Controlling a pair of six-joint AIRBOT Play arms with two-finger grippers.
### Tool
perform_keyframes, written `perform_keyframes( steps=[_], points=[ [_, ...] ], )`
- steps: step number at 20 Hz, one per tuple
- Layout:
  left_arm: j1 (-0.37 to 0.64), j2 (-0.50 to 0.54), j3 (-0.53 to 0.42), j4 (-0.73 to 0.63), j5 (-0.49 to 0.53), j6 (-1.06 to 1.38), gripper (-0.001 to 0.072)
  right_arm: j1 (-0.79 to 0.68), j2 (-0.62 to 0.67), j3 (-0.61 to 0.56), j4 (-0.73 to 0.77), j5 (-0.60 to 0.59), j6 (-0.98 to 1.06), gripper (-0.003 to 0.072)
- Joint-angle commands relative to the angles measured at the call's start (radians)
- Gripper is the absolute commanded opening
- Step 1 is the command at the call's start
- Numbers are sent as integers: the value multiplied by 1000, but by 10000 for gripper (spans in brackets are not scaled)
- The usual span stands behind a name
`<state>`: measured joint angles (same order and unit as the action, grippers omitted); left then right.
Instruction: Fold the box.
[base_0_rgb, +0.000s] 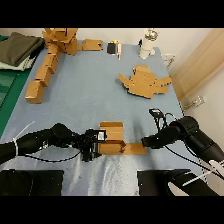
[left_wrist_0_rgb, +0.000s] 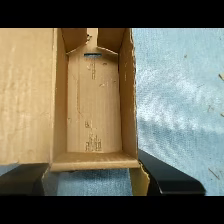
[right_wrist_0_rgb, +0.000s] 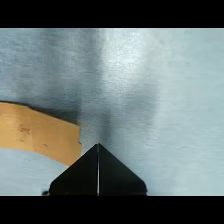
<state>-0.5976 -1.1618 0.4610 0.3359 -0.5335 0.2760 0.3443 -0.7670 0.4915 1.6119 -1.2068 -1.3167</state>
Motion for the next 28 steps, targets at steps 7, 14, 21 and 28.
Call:
perform_keyframes(
  steps=[7,14,21,28],
  points=[
    [0,0,1,0,0,0,454,-37,-10,-46,157,24,-68,4],
    [1,0,1,0,0,0,454,-37,84,-46,226,-79,-92,4],
    [0,0,1,0,0,0,454,-37,23,-129,389,134,-234,4],
    [0,0,1,0,0,0,454,-37,51,-117,438,134,-299,4]
  ],
)
